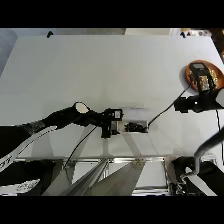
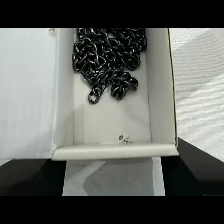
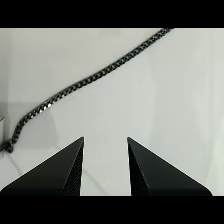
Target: Fold the box and place the chain.
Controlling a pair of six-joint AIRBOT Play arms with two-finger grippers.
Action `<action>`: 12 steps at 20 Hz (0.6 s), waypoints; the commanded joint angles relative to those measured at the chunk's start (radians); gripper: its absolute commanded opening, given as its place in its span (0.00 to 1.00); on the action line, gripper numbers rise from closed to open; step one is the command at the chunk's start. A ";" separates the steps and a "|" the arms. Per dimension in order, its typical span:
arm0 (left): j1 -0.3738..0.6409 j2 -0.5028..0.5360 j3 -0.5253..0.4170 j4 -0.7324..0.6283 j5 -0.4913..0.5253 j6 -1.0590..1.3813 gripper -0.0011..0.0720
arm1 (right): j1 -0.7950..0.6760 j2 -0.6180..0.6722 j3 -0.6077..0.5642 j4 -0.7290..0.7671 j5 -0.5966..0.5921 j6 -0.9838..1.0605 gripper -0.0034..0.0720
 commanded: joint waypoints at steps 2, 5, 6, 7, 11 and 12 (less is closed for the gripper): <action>0.001 0.000 0.000 0.000 0.000 0.000 0.39 | -0.051 -0.156 0.002 0.054 -0.103 0.035 0.46; 0.001 0.000 0.000 0.000 0.000 0.000 0.39 | -0.051 -0.287 0.002 0.076 -0.119 0.036 0.37; 0.001 0.000 0.000 0.000 0.000 0.000 0.39 | -0.051 -0.327 0.002 0.077 -0.121 0.036 0.33; 0.001 0.000 0.000 0.000 0.000 0.000 0.39 | -0.051 -0.362 0.002 0.077 -0.129 0.036 0.33; 0.001 0.000 0.000 0.000 0.000 0.000 0.39 | -0.051 -0.471 0.002 0.087 -0.164 0.036 0.33; 0.001 0.000 0.000 0.000 0.000 0.000 0.39 | -0.051 -0.488 0.002 0.087 -0.169 0.035 0.34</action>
